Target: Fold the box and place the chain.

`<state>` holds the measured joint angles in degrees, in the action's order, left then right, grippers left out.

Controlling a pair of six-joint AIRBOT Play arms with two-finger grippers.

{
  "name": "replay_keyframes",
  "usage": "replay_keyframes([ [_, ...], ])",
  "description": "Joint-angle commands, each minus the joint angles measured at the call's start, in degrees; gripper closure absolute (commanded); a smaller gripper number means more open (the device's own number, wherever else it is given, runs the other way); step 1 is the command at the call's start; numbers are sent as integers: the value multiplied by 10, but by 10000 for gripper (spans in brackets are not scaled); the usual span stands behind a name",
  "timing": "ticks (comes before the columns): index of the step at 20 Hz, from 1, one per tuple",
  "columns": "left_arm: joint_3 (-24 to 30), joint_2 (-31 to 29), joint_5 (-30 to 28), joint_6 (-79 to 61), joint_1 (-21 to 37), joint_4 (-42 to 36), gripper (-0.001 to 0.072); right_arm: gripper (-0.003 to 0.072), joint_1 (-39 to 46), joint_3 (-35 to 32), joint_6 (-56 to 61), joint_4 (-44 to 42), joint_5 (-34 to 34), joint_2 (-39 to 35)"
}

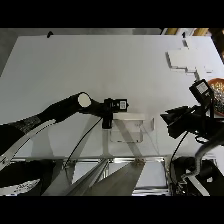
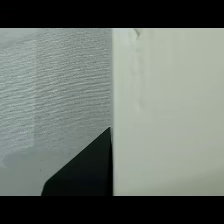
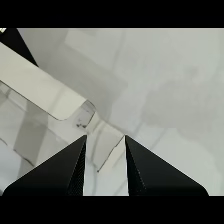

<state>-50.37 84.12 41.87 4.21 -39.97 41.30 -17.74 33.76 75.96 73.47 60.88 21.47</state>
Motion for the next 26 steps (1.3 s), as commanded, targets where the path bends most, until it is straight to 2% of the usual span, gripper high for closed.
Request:
replay_keyframes([
  [1, 0, -1, 2, 33, 0, 21, 710, 409, 0, 0, 0, 0, 1, 0],
  [8, 0, -35, 2, 64, 0, 38, 710, 409, 0, 0, 0, 0, 0, 0],
  [15, 0, -14, 2, 64, 0, 38, 710, 409, 0, 0, 0, 0, 0, 0],
  [26, 0, -13, 3, 61, 0, 66, 707, 409, 0, 0, 0, 0, 0, 0],
])
